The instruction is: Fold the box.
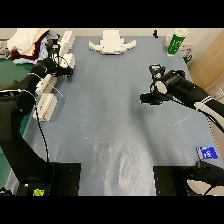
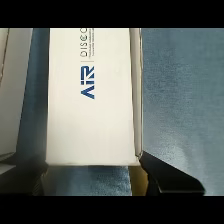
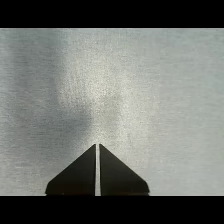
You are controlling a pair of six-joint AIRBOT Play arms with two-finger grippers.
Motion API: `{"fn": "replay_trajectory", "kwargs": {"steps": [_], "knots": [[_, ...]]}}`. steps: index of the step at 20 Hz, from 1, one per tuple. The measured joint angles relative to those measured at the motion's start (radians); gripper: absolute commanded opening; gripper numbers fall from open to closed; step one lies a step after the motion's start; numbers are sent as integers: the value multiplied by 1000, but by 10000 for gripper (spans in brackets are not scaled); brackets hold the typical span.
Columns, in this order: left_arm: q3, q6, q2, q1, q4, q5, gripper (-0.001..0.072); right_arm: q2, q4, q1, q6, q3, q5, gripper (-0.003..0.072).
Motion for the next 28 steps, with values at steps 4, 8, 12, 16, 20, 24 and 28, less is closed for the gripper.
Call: {"fn": "replay_trajectory", "kwargs": {"steps": [4,8,12,16,20,24,28], "knots": [[1,-2,-2,-3,4,13,512,0,6,0,0,0,-1,43],[1,-7,-2,-2,-2,9,513,0,14,0,0,0,-1,43],[1,-10,-15,-1,-3,-13,514,0,18,0,0,0,-2,43],[2,-11,-31,-1,-3,-29,690,0,22,0,0,0,-2,43],[3,-11,-35,0,-2,-40,692,0,23,0,0,0,-2,43],[41,-11,-20,13,12,-130,692,0,29,0,0,0,-1,43],[137,-11,21,44,58,-392,590,0,41,0,-1,0,1,43]]}}
